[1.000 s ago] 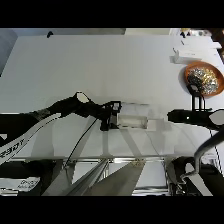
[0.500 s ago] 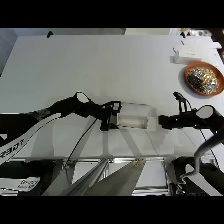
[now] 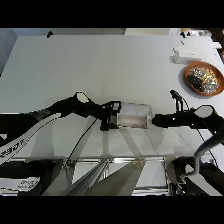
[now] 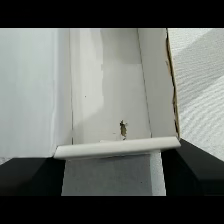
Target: Fold the box and place the chain.
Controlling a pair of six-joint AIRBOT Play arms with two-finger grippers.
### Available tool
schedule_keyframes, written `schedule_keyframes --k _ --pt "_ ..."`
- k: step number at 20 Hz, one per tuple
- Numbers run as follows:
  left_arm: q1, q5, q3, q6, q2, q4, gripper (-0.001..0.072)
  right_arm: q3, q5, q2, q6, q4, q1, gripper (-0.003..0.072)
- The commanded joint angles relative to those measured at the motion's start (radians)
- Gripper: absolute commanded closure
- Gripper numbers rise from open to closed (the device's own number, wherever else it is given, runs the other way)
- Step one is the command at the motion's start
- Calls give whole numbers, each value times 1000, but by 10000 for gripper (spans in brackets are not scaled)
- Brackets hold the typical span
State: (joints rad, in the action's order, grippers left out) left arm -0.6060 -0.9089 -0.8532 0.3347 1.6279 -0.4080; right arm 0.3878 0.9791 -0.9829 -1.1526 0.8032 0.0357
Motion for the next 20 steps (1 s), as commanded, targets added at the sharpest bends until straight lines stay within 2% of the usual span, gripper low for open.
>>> schedule_keyframes --k 1,6,9,12,16,17,20 --pt "0 0 0 0 0 0 537 0 29 20 24 -35 -2 497" --pt "0 0 0 0 0 0 537 0 31 84 3 12 -2 479" --pt "0 0 0 0 0 0 537 0 53 103 -24 13 -8 362" --pt "0 0 0 0 0 0 537 0 77 104 -25 13 -56 341" --pt "0 0 0 0 0 0 537 7 41 104 -70 16 -124 334" --pt "0 0 0 0 0 0 537 13 28 104 -96 30 -147 285" --pt "0 0 0 0 0 0 537 29 -39 102 -233 141 -227 245"
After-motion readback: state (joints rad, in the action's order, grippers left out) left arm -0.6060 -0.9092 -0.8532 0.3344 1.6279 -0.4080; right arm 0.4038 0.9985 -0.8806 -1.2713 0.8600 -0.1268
